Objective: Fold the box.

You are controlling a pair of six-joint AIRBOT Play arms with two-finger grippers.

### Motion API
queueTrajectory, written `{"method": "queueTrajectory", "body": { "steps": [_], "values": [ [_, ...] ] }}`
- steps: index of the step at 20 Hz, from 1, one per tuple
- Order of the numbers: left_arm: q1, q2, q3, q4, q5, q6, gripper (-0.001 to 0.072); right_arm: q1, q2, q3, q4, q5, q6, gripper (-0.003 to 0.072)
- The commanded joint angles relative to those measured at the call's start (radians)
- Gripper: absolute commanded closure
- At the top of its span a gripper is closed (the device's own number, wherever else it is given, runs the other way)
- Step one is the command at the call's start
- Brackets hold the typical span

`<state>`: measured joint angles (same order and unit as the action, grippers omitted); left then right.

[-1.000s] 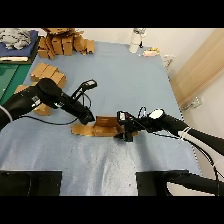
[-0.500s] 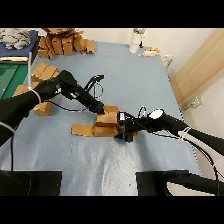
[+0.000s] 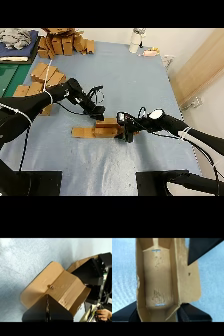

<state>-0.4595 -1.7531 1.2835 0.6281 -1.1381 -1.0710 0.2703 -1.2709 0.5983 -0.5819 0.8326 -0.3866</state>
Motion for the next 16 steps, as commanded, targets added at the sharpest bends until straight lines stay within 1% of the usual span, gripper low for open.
{"method": "queueTrajectory", "body": {
  "steps": [1, 5, 8, 10, 12, 13, 14, 16],
  "values": [
    [-0.004, -0.013, 0.01, -0.005, -0.023, -0.017, 0.0695, 0.0, 0.001, 0.001, -0.003, -0.003, 0.0, 0.0115],
    [0.011, -0.002, 0.057, -0.003, -0.018, 0.066, 0.0695, 0.0, 0.001, 0.001, -0.014, -0.003, 0.0, 0.0115],
    [0.068, 0.05, 0.063, 0.032, 0.012, 0.155, 0.0696, 0.0, 0.001, 0.001, -0.014, -0.003, 0.0, 0.0114],
    [0.111, 0.108, 0.062, 0.161, 0.024, 0.174, 0.0697, 0.0, 0.001, 0.001, -0.016, -0.003, 0.001, 0.0115],
    [0.127, 0.182, 0.049, 0.334, 0.013, 0.229, 0.0698, 0.0, 0.001, 0.001, -0.017, -0.003, 0.001, 0.0115],
    [0.122, 0.227, 0.027, 0.394, 0.013, 0.257, 0.0699, 0.0, 0.001, 0.001, -0.016, -0.003, 0.001, 0.0115],
    [0.113, 0.27, -0.005, 0.422, 0.024, 0.287, 0.07, 0.0, 0.001, 0.001, -0.017, -0.003, 0.001, 0.0114],
    [0.074, 0.37, -0.105, 0.472, 0.08, 0.344, 0.07, 0.0, 0.001, 0.001, -0.017, -0.003, 0.001, 0.0115]
  ]
}}
